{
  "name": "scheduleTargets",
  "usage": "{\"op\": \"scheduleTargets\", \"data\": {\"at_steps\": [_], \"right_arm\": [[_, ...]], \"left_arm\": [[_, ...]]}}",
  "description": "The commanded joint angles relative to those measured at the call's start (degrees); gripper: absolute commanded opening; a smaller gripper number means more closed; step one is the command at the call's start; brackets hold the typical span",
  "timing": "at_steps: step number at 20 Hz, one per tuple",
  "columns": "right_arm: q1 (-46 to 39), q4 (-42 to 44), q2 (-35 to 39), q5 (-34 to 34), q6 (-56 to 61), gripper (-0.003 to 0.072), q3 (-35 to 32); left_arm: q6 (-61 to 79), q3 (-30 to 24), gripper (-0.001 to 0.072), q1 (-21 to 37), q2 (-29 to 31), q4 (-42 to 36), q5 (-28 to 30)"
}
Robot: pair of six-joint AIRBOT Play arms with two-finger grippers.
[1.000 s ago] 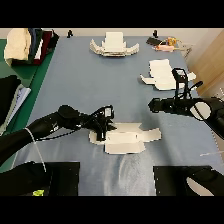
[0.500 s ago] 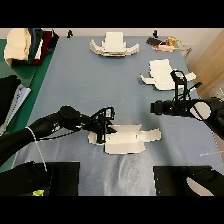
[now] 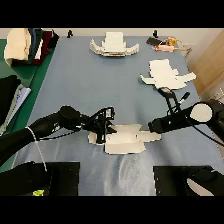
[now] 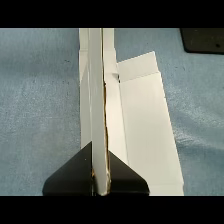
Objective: Fold the box.
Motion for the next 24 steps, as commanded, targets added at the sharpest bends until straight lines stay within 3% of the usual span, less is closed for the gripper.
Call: {"op": "scheduleTargets", "data": {"at_steps": [1, 4, 6, 7, 8, 9, 10, 14, 18, 24], "right_arm": [[6.2, 1.6, 2.8, 6.5, 1.3, 0.0004, -1.6], [17.1, 1.9, 6.1, 5.6, 0.8, 0.0004, -5.5], [26.5, 1.9, 8.5, 1.9, -7.3, 0.0023, -8.7], [30.9, 0.8, 9.0, -0.8, -11.8, 0.024, -10.1], [34.4, -2.1, 9.0, -4.4, -13.6, 0.0525, -11.1], [37.0, -6.1, 8.6, -7.5, -14.3, 0.0616, -11.8], [38.8, -11.0, 7.8, -10.4, -14.2, 0.0657, -12.2], [39.6, -23.4, 1.6, -16.2, -14.2, 0.0657, -12.3], [39.6, -25.5, -4.0, -20.2, -12.7, 0.0652, -12.3], [39.6, -30.5, -2.0, -18.7, 0.7, 0.0652, -10.6]], "left_arm": [[0.0, 0.0, 0.0018, 0.0, 0.0, 0.0, 0.0], [0.0, 0.0, 0.0018, 0.0, 0.0, 0.0, 0.0], [0.0, 0.0, 0.0018, 0.0, 0.0, 0.0, 0.0], [0.0, 0.0, 0.0018, 0.0, 0.0, 0.0, 0.0], [0.0, 0.0, 0.0018, 0.0, 0.0, 0.0, 0.0], [0.0, 0.0, 0.0018, 0.0, 0.0, 0.0, 0.0], [0.0, 0.0, 0.0018, 0.0, 0.0, 0.0, 0.0], [0.0, 0.0, 0.0018, 0.0, 0.0, 0.0, 0.0], [0.0, 0.0, 0.0018, 0.0, 0.0, 0.0, 0.0], [0.0, 0.0, 0.0018, 0.0, 0.0, 0.0, 0.0]]}}
